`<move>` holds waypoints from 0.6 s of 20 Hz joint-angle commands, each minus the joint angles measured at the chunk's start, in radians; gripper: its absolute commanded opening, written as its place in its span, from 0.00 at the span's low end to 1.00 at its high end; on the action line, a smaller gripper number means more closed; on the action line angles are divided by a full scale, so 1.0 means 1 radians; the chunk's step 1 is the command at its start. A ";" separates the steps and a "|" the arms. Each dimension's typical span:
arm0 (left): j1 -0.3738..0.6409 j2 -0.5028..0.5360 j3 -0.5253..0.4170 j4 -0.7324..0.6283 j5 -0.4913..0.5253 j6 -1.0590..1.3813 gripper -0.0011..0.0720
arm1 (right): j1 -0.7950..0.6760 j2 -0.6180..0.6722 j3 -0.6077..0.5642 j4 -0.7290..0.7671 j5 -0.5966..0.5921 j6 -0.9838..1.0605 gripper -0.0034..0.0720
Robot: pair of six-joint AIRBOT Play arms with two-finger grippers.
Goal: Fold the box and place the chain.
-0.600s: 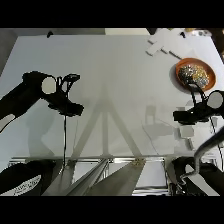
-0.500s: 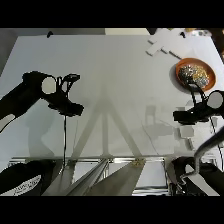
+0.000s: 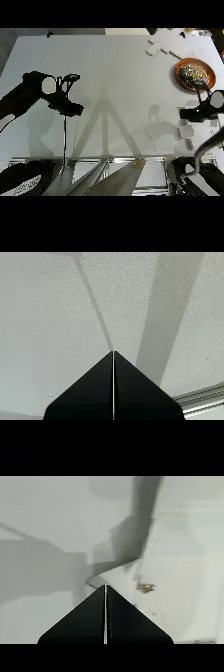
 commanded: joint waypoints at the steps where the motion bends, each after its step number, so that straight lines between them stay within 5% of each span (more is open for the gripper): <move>1: 0.001 0.000 0.000 0.000 0.000 0.000 0.03 | -0.163 -0.003 0.065 -0.258 -0.016 -0.046 0.05; 3: 0.001 0.000 0.000 0.000 0.000 0.000 0.03 | -0.343 -0.008 0.111 -0.338 -0.061 -0.135 0.06; 4: 0.000 0.000 0.000 0.000 0.000 0.000 0.03 | -0.431 -0.014 0.129 -0.341 -0.095 -0.135 0.23; 5: 0.000 0.000 0.000 0.000 0.000 0.000 0.03 | -0.505 -0.026 0.139 -0.335 -0.116 -0.136 0.67; 6: 0.001 0.000 0.000 0.000 0.000 0.000 0.03 | -0.567 -0.052 0.143 -0.329 -0.130 -0.149 0.91; 12: 0.000 0.000 0.000 0.000 0.000 0.000 0.03 | -0.670 -0.264 0.144 -0.303 -0.126 -0.401 0.88</move>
